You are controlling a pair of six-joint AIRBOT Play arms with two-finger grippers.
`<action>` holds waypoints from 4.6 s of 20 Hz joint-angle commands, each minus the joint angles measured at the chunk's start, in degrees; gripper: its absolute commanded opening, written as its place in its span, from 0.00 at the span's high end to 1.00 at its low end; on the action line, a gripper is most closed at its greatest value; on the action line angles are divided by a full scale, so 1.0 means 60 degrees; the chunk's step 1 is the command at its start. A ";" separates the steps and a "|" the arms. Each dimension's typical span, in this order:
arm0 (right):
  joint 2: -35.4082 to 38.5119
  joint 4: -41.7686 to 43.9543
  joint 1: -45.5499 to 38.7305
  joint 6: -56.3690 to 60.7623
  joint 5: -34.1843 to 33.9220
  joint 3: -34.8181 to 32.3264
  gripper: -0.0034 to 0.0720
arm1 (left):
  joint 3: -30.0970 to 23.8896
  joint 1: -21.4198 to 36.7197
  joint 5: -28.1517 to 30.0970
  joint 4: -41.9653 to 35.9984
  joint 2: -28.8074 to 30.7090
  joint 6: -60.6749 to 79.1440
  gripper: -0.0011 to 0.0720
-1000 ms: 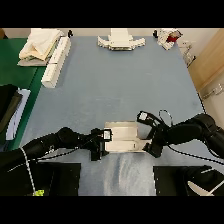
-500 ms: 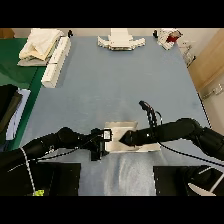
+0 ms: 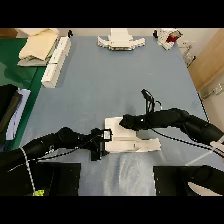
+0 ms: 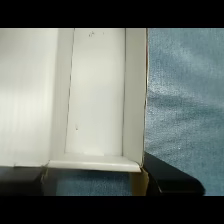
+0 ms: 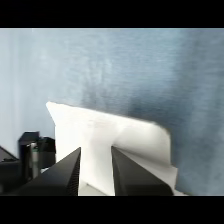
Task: Fold the box.
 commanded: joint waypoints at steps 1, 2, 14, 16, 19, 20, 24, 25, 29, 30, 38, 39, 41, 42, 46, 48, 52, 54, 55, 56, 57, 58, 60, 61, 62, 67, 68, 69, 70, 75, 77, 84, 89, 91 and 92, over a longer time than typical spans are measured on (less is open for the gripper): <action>-0.0925 -0.0095 -0.0022 -0.0302 0.0004 0.0036 0.59 | 0.0011 0.0000 0.0004 0.0004 0.0007 0.0004 0.26; -0.1107 -0.0109 0.0000 -0.0419 -0.0058 0.0036 0.59 | 0.0011 0.0000 0.0004 0.0004 0.0007 0.0004 0.26; -0.0667 -0.1122 -0.0015 -0.1042 -0.0590 0.0095 0.59 | 0.0011 0.0000 0.0000 0.0004 0.0007 0.0004 0.26; 0.0149 -0.2251 -0.0015 -0.1045 -0.1155 0.0266 0.58 | 0.0011 0.0000 0.0000 0.0004 0.0007 0.0004 0.26; 0.1763 -0.4211 -0.0011 -0.1180 -0.2226 0.0459 0.59 | 0.0011 -0.0004 0.0000 0.0004 0.0007 0.0004 0.26; 0.2273 -0.4546 -0.0011 -0.1566 -0.2586 0.0452 0.58 | 0.0011 0.0000 0.0000 0.0004 0.0007 0.0004 0.26; 0.3606 -0.4590 -0.0007 -0.4783 -0.4532 0.0186 0.58 | 0.0011 -0.0004 0.0000 0.0004 0.0007 0.0004 0.26; 0.3734 -0.4557 -0.0007 -0.5504 -0.4896 0.0007 0.55 | 0.0011 0.0000 0.0000 0.0004 0.0007 0.0004 0.26; 0.3428 -0.4499 -0.0007 -0.7530 -0.4838 -0.0831 0.16 | 0.0011 0.0000 0.0000 0.0004 0.0007 0.0004 0.26; 0.3228 -0.4339 -0.0004 -0.8327 -0.4681 -0.1016 0.16 | 0.0011 0.0000 0.0000 0.0004 0.0007 0.0004 0.26; 0.2033 -0.3657 0.0055 -1.2196 -0.2787 -0.1472 0.01 | 0.0011 0.0000 0.0000 0.0004 0.0007 0.0004 0.26; 0.1996 -0.3559 0.0055 -1.2229 -0.2779 -0.1472 0.06 | 0.0011 0.0000 0.0000 0.0004 0.0007 0.0004 0.26; 0.2044 -0.3355 0.0051 -1.2222 -0.2940 -0.1472 0.10 | 0.0011 0.0000 0.0000 0.0004 0.0007 0.0004 0.26; 0.2080 -0.3300 0.0051 -1.2222 -0.3024 -0.1472 0.19 | 0.0011 0.0000 0.0000 0.0004 0.0007 0.0004 0.26; 0.2069 -0.2867 0.0055 -1.2225 -0.3020 -0.1468 0.59 | 0.0011 0.0000 0.0000 0.0004 0.0007 0.0004 0.26; 0.2069 -0.2514 0.0055 -1.2349 -0.2987 -0.1468 0.69 | 0.0011 0.0000 0.0000 0.0004 0.0007 0.0004 0.26; 0.1982 -0.1945 0.0055 -1.2885 -0.2459 -0.1472 0.77 | 0.0011 -0.0004 0.0000 0.0004 0.0007 0.0004 0.26; 0.1825 -0.1665 0.0073 -1.3111 -0.2244 -0.1468 0.77 | 0.0011 0.0000 0.0000 0.0004 0.0007 0.0004 0.26; 0.1792 -0.1566 0.0073 -1.3143 -0.2193 -0.1472 0.77 | 0.0011 0.0000 0.0000 0.0004 0.0007 0.0004 0.26; 0.1759 -0.1526 0.0069 -1.3187 -0.2186 -0.1472 0.77 | 0.0011 -0.0004 0.0000 0.0004 0.0007 0.0004 0.26; 0.1752 -0.1530 0.0069 -1.3187 -0.2193 -0.1472 0.77 | 0.0011 0.0000 0.0000 0.0004 0.0007 0.0004 0.26; 0.1752 -0.1530 0.0069 -1.3183 -0.2204 -0.1472 0.74 | 0.0011 0.0000 0.0000 0.0004 0.0007 0.0004 0.26; 0.1752 -0.1526 0.0069 -1.3183 -0.2200 -0.1508 0.23 | 0.0011 0.0000 0.0000 0.0004 0.0007 0.0004 0.26; 0.1749 -0.1526 0.0069 -1.3187 -0.2204 -0.1545 0.17 | 0.0011 -0.0004 0.0000 0.0004 0.0007 0.0004 0.26; 0.1752 -0.1526 0.0069 -1.3187 -0.2204 -0.1581 0.17 | 0.0011 0.0000 0.0000 0.0004 0.0007 0.0004 0.26; 0.1756 -0.1530 0.0069 -1.3183 -0.2240 -0.1588 0.07 | 0.0011 0.0000 0.0000 0.0004 0.0007 0.0004 0.26; 0.1770 -0.1526 0.0069 -1.3180 -0.2244 -0.1588 0.07 | 0.0011 0.0000 0.0000 0.0004 0.0007 0.0004 0.26; 0.1789 -0.1530 0.0069 -1.3151 -0.2273 -0.1581 0.07 | 0.0011 0.0000 0.0000 0.0004 0.0007 0.0004 0.26; 0.1825 -0.1552 0.0069 -1.2888 -0.2346 -0.1577 0.08 | 0.0011 -0.0004 -0.0004 0.0004 0.0007 0.0004 0.26; 0.2208 -0.3031 0.0058 -0.9060 -0.2812 -0.1330 0.29 | 0.0011 0.0000 -0.0004 0.0004 0.0007 0.0004 0.26; 0.2401 -0.4885 0.0055 -0.6666 -0.3661 -0.1002 0.66 | 0.0011 0.0000 0.0000 0.0004 0.0007 0.0004 0.26; 0.3115 -1.1089 -0.1322 0.1115 -0.6750 -0.0321 0.95 | 0.0011 -0.0004 0.0000 0.0004 0.0007 0.0004 0.26; 0.1657 -0.5107 -0.5286 -0.1078 -0.6164 -0.0568 0.95 | 0.0011 0.0000 -0.0004 0.0004 0.0007 0.0004 0.26; 0.0867 -0.2779 -0.6601 -0.2291 -0.6277 -0.0732 0.95 | 0.0011 0.0000 0.0000 0.0004 0.0007 0.0004 0.26; 0.0576 -0.2138 -0.6994 -0.2550 -0.6280 -0.0823 0.95 | 0.0011 -0.0004 -0.0004 0.0004 0.0007 0.0004 0.26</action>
